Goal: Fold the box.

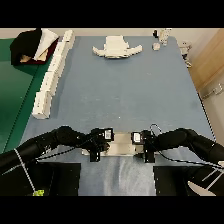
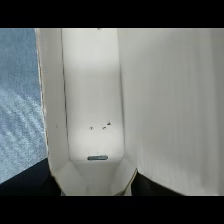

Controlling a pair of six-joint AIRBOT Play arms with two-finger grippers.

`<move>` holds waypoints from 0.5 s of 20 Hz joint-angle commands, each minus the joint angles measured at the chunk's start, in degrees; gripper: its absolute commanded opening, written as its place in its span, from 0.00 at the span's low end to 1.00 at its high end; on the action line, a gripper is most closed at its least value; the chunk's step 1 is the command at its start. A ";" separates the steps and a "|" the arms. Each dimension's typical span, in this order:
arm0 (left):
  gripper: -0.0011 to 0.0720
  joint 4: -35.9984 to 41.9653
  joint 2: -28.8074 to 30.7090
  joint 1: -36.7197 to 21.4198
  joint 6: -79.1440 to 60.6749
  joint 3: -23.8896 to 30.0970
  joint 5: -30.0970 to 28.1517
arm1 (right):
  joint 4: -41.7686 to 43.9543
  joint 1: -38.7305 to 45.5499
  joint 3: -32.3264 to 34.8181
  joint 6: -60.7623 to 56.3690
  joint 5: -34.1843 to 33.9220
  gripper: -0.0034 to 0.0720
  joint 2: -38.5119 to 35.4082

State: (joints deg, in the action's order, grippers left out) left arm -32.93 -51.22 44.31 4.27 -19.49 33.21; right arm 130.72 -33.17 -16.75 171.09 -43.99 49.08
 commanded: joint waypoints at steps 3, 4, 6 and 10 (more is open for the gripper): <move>0.17 -0.04 -0.57 0.00 0.04 -0.02 1.27 | 0.02 -0.07 0.02 -0.02 0.00 0.74 0.00; 0.17 -0.02 -0.96 0.00 0.04 -0.02 1.31 | 0.02 -0.07 0.02 -0.02 0.00 0.74 0.00; 0.17 -0.02 -1.73 0.00 0.04 -0.02 1.38 | 0.02 -0.07 0.02 -0.02 0.00 0.74 0.00; 0.17 -0.02 -1.99 0.00 0.04 -0.04 1.31 | 0.02 -0.07 0.02 -0.02 0.00 0.74 0.00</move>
